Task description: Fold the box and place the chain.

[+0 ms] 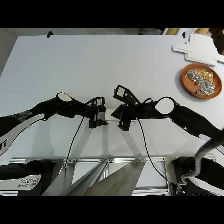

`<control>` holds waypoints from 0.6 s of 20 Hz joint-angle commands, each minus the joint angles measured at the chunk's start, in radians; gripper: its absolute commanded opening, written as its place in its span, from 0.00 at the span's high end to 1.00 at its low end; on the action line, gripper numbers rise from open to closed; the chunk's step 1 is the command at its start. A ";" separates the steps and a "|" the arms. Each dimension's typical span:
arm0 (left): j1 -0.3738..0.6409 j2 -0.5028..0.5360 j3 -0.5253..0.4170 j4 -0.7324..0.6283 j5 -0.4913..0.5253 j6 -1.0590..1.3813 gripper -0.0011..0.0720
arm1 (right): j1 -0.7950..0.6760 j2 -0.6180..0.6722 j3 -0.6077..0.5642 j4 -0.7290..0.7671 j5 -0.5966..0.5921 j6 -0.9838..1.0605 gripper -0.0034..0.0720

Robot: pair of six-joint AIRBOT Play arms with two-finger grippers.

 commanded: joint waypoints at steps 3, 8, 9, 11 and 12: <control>0.000 0.001 0.001 0.000 0.000 0.000 0.78 | 0.026 -0.100 0.001 0.048 -0.019 -0.035 0.93; 0.000 0.001 0.001 0.000 0.000 0.000 0.78 | 0.026 -0.116 0.001 0.023 -0.018 -0.030 0.93; 0.000 0.001 0.001 0.000 0.000 0.000 0.78 | 0.026 -0.117 0.001 -0.002 -0.018 -0.019 0.93; 0.000 0.001 0.001 0.000 0.000 0.001 0.78 | 0.026 -0.117 0.001 -0.053 -0.019 0.021 0.93; 0.000 0.001 0.001 0.000 0.000 0.000 0.78 | 0.026 -0.117 0.001 -0.071 -0.019 0.031 0.93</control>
